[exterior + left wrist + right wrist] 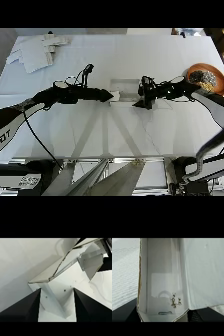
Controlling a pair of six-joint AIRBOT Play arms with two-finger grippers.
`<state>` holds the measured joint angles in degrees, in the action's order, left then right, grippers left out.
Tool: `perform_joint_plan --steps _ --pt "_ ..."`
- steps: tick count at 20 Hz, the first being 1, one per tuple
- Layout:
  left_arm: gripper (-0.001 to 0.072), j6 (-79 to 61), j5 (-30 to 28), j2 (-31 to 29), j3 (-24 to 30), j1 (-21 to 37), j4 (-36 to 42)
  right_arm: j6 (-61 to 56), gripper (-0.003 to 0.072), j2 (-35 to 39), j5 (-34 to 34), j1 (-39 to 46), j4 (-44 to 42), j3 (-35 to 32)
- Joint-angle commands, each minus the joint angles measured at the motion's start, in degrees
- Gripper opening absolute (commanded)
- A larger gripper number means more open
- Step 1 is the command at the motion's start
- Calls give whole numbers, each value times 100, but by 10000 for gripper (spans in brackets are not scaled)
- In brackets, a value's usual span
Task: Fold the box and place the chain.
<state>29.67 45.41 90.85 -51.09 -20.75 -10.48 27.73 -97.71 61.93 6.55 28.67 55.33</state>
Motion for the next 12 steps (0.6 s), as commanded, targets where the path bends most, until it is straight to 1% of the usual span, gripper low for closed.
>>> perform_joint_plan --steps 1,3,6,8,11,12 --pt "454 662 -271 4 -133 -74 -551 0 507 2 0 2 -2 0" --pt "454 946 -420 4 -264 -129 -841 0 507 2 0 0 -2 0" --pt "453 940 -498 11 -404 -219 -922 -2 507 2 0 0 -2 0" --pt "453 970 -570 26 -407 -264 -1106 -2 507 2 0 0 -2 2" --pt "452 1488 -570 103 -407 -345 -1585 0 507 2 0 0 -2 2" --pt "453 1561 -579 111 -407 -365 -1620 0 507 2 0 0 -2 0"
